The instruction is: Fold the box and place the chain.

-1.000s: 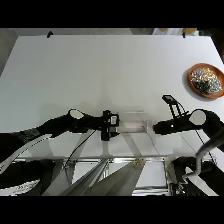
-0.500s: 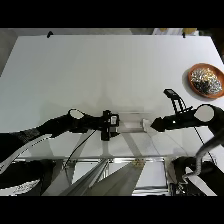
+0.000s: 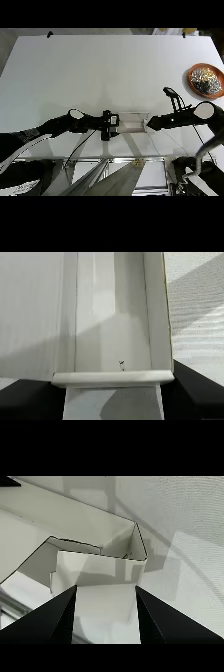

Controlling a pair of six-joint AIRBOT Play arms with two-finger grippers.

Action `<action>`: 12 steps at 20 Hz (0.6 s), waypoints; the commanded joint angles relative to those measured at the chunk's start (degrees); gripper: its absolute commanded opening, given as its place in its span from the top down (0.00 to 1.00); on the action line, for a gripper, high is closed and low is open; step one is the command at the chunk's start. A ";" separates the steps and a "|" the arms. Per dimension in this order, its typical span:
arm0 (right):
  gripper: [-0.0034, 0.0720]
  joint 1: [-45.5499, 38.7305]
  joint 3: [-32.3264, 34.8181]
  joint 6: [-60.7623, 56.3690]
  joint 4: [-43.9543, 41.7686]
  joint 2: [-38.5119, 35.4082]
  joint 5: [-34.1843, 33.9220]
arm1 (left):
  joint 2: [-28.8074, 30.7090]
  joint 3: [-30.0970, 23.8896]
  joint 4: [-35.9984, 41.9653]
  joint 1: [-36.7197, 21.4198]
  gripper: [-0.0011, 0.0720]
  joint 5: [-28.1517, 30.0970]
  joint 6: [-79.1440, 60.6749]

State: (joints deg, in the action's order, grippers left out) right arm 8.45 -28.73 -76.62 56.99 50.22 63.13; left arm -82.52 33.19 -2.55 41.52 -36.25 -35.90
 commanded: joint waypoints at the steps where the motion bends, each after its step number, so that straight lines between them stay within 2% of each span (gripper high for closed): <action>1: 0.40 0.00 -0.07 -0.11 0.20 0.87 -0.92 | -0.02 -0.02 -0.02 0.02 0.78 0.00 -0.07; 3: 0.32 0.00 -0.07 -0.09 0.31 0.85 -1.05 | -0.02 0.00 -0.02 0.02 0.78 0.00 -0.07; 10: 0.32 0.00 -0.04 -0.96 1.42 0.87 -1.03 | -0.02 -0.02 -0.02 0.02 0.78 0.00 -0.07; 11: 0.29 0.00 -0.07 -0.98 1.42 0.87 -1.01 | -0.02 0.00 -0.02 0.02 0.78 0.00 -0.07; 12: 0.21 0.00 -0.07 -1.05 1.42 0.87 -1.01 | -0.02 -0.02 -0.02 0.02 0.78 0.00 -0.07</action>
State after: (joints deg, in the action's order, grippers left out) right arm 8.45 -28.73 -77.41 58.15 51.05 62.06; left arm -82.52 33.19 -2.55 41.52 -36.27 -36.01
